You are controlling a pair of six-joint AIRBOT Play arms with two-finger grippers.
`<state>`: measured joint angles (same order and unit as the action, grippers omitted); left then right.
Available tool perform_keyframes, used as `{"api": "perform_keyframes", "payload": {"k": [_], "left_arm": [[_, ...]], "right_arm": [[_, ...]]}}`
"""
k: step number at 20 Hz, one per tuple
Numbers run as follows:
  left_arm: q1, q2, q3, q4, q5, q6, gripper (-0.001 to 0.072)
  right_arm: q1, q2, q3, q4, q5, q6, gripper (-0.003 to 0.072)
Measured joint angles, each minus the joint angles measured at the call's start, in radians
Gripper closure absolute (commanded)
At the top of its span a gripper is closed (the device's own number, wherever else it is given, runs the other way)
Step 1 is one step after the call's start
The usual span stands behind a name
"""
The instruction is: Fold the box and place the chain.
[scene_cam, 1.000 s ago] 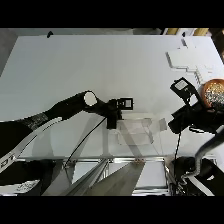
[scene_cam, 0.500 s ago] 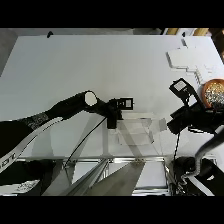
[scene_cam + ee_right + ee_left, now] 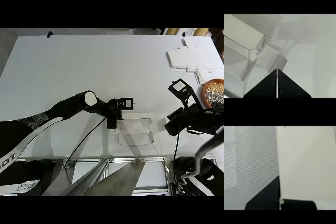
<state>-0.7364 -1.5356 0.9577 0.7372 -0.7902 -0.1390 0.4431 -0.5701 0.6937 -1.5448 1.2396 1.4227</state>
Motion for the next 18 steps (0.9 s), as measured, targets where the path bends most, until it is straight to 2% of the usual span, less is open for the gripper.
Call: {"api": "perform_keyframes", "payload": {"k": [3, 8, 11, 14, 16, 18], "left_arm": [[0.0, 0.0, 0.0, 0.0, 0.0, 0.0, 0.0694], [0.0, 0.0, 0.0, 0.0, 0.0, 0.0, 0.0694], [0.0, 0.0, 0.0, 0.0, 0.0, 0.0, 0.0694], [0.0, 0.0, 0.0, 0.0, 0.0, 0.0, 0.0694], [0.0, 0.0, 0.0, 0.0, 0.0, 0.0, 0.0694], [0.0, 0.0, 0.0, 0.0, 0.0, 0.0, 0.0694]], "right_arm": [[0.0, 0.047, 0.0, 0.068, 0.034, -0.051, 0.0671], [0.0, 0.21, -0.019, 0.116, 0.131, -0.223, 0.0671], [0.0, 0.256, -0.082, 0.146, 0.146, -0.339, 0.067], [0.0, 0.246, -0.177, 0.202, 0.134, -0.542, 0.0667], [0.0, 0.213, -0.226, 0.228, 0.119, -0.69, 0.0581], [0.0, 0.165, -0.254, 0.244, 0.095, -0.807, 0.0442]]}}
